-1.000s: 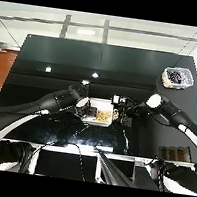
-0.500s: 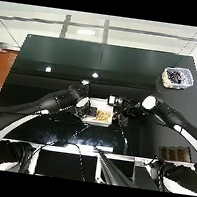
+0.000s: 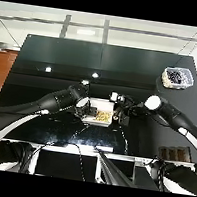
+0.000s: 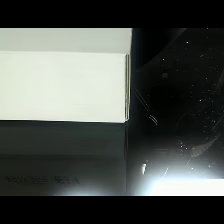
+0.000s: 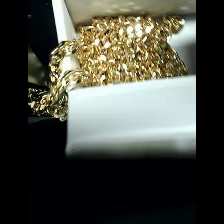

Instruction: Fold the box and place the chain.

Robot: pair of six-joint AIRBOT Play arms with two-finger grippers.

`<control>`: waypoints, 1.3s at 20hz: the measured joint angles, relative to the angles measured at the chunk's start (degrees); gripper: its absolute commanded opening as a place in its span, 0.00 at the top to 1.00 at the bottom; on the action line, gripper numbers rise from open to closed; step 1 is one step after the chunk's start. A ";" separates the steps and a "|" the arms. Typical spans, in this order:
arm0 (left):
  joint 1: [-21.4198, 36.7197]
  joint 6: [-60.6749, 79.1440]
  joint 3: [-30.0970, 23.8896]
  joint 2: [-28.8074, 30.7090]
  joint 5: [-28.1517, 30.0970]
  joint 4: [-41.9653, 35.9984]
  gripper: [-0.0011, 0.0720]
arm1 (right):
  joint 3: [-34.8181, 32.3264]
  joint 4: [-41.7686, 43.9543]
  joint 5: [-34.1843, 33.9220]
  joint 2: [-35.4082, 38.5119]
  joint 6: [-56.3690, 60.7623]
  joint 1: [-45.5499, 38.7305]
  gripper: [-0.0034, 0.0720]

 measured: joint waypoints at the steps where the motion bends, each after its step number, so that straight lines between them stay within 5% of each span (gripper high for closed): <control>1: 0.00 0.00 0.00 0.00 0.00 0.00 0.94 | 0.00 -0.04 0.20 1.22 1.18 -0.66 0.93; 12: 0.00 0.00 0.00 0.00 0.02 0.00 0.94 | 3.82 6.78 12.35 17.29 15.54 -4.28 0.93; 24: 0.00 0.02 0.00 0.00 0.09 0.00 0.94 | 5.11 16.61 7.50 9.22 24.98 4.72 0.92; 25: 0.00 0.02 0.00 0.00 0.11 0.00 0.94 | 5.11 16.39 7.85 8.85 25.27 4.83 0.78; 26: 0.00 0.02 0.00 0.00 0.11 0.00 0.94 | 5.11 16.22 8.02 8.59 25.70 4.92 0.28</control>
